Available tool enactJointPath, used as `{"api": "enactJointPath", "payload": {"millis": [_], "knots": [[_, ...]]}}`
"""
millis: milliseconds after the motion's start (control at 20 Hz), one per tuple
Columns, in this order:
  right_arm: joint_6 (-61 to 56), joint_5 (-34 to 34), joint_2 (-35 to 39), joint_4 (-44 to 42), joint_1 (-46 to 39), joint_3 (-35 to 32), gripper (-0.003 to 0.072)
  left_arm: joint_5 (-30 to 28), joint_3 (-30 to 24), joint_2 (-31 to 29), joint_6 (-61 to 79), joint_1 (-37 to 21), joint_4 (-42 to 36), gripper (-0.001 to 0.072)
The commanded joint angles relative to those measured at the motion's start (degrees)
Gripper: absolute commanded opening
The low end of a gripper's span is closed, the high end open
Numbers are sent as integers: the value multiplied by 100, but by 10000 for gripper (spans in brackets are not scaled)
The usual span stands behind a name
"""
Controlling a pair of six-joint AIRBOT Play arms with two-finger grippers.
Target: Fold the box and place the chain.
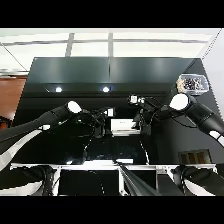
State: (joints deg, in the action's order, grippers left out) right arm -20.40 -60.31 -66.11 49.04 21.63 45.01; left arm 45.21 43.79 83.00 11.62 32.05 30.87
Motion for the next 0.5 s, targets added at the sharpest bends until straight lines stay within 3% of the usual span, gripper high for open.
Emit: {"api": "enactJointPath", "payload": {"millis": [0, 450], "knots": [[-20, 7, 0, 2, 4, -2, 305, 2, 2, 4, -4, 2, 0, 312], [-87, 0, 0, 4, 4, -2, 303, 2, 2, 4, -4, 2, 0, 312]]}}
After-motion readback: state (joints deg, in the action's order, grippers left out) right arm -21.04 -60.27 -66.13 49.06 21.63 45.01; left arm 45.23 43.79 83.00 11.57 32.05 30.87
